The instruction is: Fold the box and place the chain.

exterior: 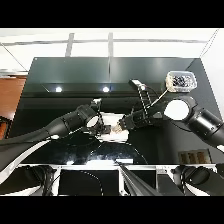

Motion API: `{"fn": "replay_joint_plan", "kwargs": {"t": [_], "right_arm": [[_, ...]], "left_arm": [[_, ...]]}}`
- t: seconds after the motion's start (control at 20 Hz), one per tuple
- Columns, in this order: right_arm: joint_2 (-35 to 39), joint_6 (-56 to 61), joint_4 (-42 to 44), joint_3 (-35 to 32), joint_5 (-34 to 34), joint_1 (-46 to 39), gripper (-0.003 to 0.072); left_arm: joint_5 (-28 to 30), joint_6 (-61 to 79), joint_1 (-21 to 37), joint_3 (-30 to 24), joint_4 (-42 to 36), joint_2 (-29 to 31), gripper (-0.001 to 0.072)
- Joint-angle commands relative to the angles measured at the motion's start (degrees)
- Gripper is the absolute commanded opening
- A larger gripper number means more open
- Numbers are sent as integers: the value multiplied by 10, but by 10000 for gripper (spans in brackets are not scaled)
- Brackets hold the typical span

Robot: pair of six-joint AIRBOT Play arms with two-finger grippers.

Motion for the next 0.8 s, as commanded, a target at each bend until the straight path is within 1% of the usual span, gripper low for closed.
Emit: {"fn": "replay_joint_plan", "kwargs": {"t": [0.0, 0.05, 0.1, 0.25, 0.3, 0.4, 0.45, 0.5, 0.55, 0.6, 0.65, 0.75], "right_arm": [[-8, 20, -17, -13, -5, 14, 26], [-8, 22, -16, -13, -12, 14, 287], [-8, 22, -13, -12, -10, 8, 468], [9, 19, -41, -10, 46, -64, 468], [19, 19, -74, -10, 59, -94, 467], [26, 29, -177, -11, 66, -150, 467], [25, 51, -236, -19, 42, -176, 466], [24, 88, -290, -35, 1, -198, 466], [17, 151, -346, -53, -45, -223, 467], [0, 187, -378, -60, -74, -245, 519], [-29, 195, -380, -57, -98, -270, 677], [-95, 198, -331, -34, -140, -315, 681]], "left_arm": [[0, 0, 0, 0, 0, 0, 30], [0, 0, 0, 0, 0, 0, 30], [0, 0, 0, 0, 0, 0, 30], [0, 0, 0, 0, 0, 0, 30], [0, 0, 0, 0, 0, 0, 31], [0, 0, 0, 0, 0, 0, 31], [0, 0, 0, 0, 0, 0, 30], [0, 0, 0, 0, 0, 0, 30], [0, 0, 0, 0, 0, 0, 31], [0, 0, 0, 0, 0, 0, 30], [0, 0, 0, 0, 0, 0, 30], [0, 0, 0, 0, 0, 0, 30]]}}
